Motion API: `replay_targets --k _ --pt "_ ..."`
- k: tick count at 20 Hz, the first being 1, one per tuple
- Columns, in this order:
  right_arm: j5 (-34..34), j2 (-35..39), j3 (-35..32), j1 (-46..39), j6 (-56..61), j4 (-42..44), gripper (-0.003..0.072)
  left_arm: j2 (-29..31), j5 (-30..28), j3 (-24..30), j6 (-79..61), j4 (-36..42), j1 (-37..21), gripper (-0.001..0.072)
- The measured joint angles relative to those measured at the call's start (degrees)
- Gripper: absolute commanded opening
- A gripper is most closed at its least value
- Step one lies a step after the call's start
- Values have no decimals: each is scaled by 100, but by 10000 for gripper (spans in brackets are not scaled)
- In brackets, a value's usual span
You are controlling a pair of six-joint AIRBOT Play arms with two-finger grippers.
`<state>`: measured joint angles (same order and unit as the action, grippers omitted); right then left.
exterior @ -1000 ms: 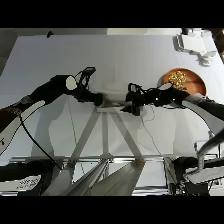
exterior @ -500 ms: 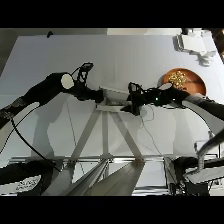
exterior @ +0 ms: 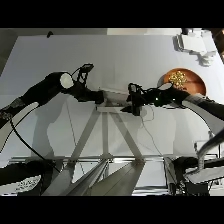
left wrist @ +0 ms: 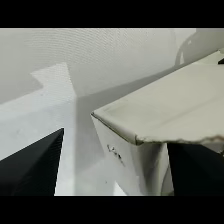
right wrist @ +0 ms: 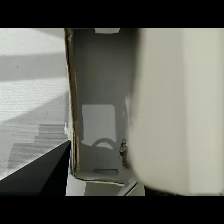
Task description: Fold the box and place the chain.
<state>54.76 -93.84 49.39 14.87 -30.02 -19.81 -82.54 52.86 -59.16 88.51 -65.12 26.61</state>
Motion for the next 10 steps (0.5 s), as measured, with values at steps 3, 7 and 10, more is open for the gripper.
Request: replay_targets --k 3,7,10 --pt "-50 -4 -2 0 22 -9 363 26 210 -2 -107 -31 0 696" --pt "-35 -2 -2 0 13 2 363 127 262 -2 -175 -221 -7 696" --pt "-22 -4 -2 0 7 4 363 155 181 -2 -195 -262 2 696"
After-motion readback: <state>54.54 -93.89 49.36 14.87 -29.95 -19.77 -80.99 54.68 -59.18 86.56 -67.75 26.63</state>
